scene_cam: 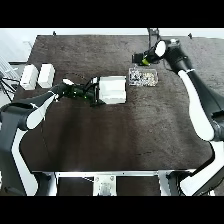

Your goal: Fold the box and place the chain.

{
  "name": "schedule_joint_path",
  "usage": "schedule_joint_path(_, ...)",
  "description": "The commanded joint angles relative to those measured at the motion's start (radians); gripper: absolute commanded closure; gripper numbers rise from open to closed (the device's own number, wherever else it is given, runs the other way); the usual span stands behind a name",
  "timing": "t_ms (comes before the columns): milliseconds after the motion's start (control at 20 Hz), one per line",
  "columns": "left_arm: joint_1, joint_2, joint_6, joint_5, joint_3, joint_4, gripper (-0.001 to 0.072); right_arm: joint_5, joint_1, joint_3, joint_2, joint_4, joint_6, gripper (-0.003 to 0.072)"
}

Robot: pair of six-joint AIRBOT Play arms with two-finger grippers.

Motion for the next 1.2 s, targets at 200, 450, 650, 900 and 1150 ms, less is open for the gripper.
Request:
schedule_joint_path(200,0.0,0.001,0.0,0.0,0.0,0.0,0.0243,0.057,0.083,0.0,0.279,-0.087,-0.087,0.0676)
schedule_joint_path(450,0.0,0.001,0.0,0.0,0.0,0.0,0.0244,0.139,0.201,0.0,0.449,-0.185,-0.109,0.0676)
schedule_joint_path(650,0.0,0.001,0.0,0.0,0.0,0.0,0.0244,0.215,0.3,-0.002,0.53,-0.19,-0.142,0.0676)
schedule_joint_path(900,0.0,0.001,0.0,0.0,0.0,0.0,0.0244,0.273,0.374,-0.023,0.544,-0.189,-0.16,0.0676)
schedule_joint_path(1150,0.0,0.001,0.0,0.0,0.0,0.0,0.0243,0.245,0.382,-0.098,0.544,-0.177,-0.126,0.0676)
